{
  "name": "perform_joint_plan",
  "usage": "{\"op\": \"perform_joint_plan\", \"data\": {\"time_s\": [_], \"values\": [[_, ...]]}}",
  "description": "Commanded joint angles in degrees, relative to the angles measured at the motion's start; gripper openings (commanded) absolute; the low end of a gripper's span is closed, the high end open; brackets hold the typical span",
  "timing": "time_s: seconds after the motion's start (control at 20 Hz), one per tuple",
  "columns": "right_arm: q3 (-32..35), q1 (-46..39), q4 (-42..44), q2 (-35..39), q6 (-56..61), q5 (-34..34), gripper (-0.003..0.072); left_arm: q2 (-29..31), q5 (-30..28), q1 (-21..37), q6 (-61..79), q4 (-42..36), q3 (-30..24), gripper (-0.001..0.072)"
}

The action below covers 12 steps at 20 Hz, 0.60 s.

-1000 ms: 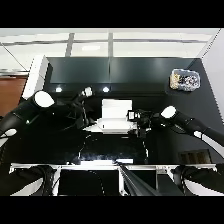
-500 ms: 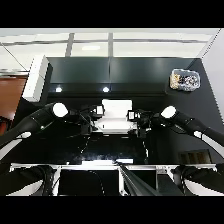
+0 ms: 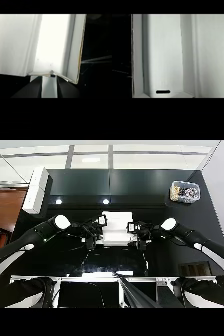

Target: Fold the box and place the chain.

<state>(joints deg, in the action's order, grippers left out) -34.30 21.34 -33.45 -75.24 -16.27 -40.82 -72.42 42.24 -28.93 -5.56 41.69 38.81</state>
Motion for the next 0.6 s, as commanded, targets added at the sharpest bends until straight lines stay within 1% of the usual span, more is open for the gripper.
{"op": "perform_joint_plan", "data": {"time_s": [0.0,0.05,0.2,0.25,0.35,0.4,0.45,0.5,0.55], "values": [[-0.02,0.04,0.0,-0.04,0.0,0.0,0.0161,-1.55,-0.5,-0.22,0.31,-7.26,0.0,0.022],[-0.02,0.04,0.0,-0.04,0.0,0.0,0.0161,-2.64,-0.07,-0.46,1.49,-8.74,0.0,0.022],[-0.02,0.04,0.0,-0.04,0.0,0.0,0.0161,-4.42,-0.35,-0.87,3.04,-9.18,0.0,0.0212],[-0.02,0.04,0.0,-0.04,0.0,0.0,0.0161,-4.35,-0.33,-0.85,3.06,-9.16,0.0,0.0147],[-0.02,0.04,0.0,-0.04,0.0,0.0,0.0161,-4.35,-0.31,-0.85,3.04,-9.16,0.0,0.0157],[-0.02,0.04,0.0,-0.04,0.0,0.0,0.0161,-4.35,-0.33,-0.87,3.04,-9.18,0.0,0.0288],[-0.02,0.04,0.0,-0.04,0.0,0.0,0.0161,-4.35,-0.22,-0.85,3.02,-9.18,0.0,0.0453],[-0.02,0.04,0.0,-0.04,0.0,0.02,0.0161,-4.35,0.28,-0.85,3.04,-9.11,0.0,0.0436],[-0.02,0.04,0.0,-0.04,0.0,0.0,0.0161,-4.33,0.31,-0.85,3.04,-8.92,0.0,0.0286]]}}
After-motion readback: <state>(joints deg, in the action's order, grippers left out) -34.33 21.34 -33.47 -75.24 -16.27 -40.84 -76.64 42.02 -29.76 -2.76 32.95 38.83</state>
